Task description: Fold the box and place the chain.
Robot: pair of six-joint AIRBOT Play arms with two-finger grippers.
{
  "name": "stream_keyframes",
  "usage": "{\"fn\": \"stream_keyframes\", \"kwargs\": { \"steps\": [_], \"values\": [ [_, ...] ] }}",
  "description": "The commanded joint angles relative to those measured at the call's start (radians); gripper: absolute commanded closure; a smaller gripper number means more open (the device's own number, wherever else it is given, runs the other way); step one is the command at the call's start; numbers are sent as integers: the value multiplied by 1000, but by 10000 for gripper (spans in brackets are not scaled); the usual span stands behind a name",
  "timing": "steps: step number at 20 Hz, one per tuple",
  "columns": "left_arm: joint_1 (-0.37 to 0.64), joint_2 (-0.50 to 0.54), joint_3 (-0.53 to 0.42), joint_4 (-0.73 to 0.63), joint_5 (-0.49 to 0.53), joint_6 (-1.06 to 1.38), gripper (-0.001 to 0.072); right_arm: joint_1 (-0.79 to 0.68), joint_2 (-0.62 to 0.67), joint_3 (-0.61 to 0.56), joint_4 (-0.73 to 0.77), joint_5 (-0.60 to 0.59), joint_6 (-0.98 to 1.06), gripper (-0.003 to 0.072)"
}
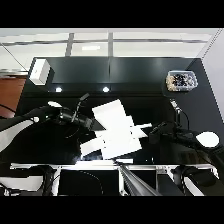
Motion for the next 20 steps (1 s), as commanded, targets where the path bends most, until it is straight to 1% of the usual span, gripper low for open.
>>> {"fn": "stream_keyframes", "kwargs": {
  "steps": [1,2,3,4,5,6,7,8,9,11,13,14,16,18,19,20],
  "values": [
    [1,-7,0,28,-31,67,340,1,1,0,0,-12,5,638],
    [2,-7,0,28,-37,88,372,1,1,0,0,-21,9,638],
    [1,-7,0,29,-38,106,437,1,1,0,0,-29,10,638],
    [2,-7,0,34,-37,117,597,1,1,0,0,-33,10,638],
    [2,-7,0,35,-39,138,678,1,1,0,-1,-34,11,638],
    [2,-7,0,35,-38,138,678,1,1,0,-1,-32,11,637],
    [2,-7,2,37,-38,138,678,0,1,0,1,-33,16,589],
    [2,-7,10,48,-41,137,679,-4,1,10,1,-31,34,325],
    [2,-6,23,66,-50,136,679,-21,1,36,-13,-16,44,-32],
    [2,-6,58,95,-65,126,681,-80,1,139,-143,45,44,-19],
    [0,6,97,134,-75,96,681,-152,1,267,-335,109,44,-18],
    [-7,18,122,177,-75,70,682,-181,1,323,-414,131,43,-18],
    [-44,64,160,251,-61,69,684,-207,1,378,-510,149,34,-17],
    [-105,156,167,276,12,88,683,-205,-4,377,-538,197,4,-17],
    [-140,211,165,291,84,111,683,-203,-8,377,-542,230,-13,-17],
    [-182,274,150,311,206,134,683,-203,-11,377,-542,257,-16,-17]
  ]
}}
